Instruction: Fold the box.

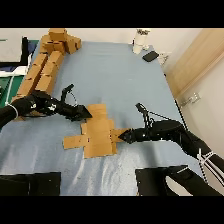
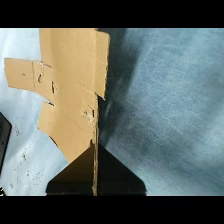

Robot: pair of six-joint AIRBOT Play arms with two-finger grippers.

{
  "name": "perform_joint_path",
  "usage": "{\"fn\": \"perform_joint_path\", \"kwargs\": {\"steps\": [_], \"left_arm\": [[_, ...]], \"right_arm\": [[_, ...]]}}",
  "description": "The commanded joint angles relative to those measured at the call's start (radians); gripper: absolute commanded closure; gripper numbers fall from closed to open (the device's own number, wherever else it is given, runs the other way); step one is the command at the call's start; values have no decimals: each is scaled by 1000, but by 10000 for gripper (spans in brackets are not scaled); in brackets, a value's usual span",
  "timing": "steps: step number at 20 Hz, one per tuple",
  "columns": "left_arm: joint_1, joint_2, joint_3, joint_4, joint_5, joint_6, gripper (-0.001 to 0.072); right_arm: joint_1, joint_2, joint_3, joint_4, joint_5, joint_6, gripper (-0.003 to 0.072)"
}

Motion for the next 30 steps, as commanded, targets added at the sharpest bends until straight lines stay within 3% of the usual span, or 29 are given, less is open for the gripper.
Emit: {"fn": "perform_joint_path", "kwargs": {"steps": [1,6,7,8,9,22,23,24,30], "left_arm": [[-5,-60,5,-138,-71,155,189],[-5,-62,5,-138,-156,274,191],[-5,-63,5,-138,-172,277,224],[-5,-63,5,-138,-198,283,421],[-5,-63,5,-139,-232,311,496],[-7,-63,6,-124,-291,317,501],[-7,-63,5,-123,-291,320,629],[-7,-63,6,-123,-292,320,698],[-6,-63,6,-122,-306,323,698]], "right_arm": [[1,2,-1,-12,-3,18,683],[1,2,-1,-35,-4,41,683],[0,2,-1,-35,-3,42,683],[0,2,-1,-37,-2,42,683],[0,2,-1,-42,-2,44,682],[1,1,-1,-63,9,49,683],[1,1,-1,-63,8,49,683],[1,1,-1,-63,8,48,683],[1,1,-1,-63,5,48,683]]}}
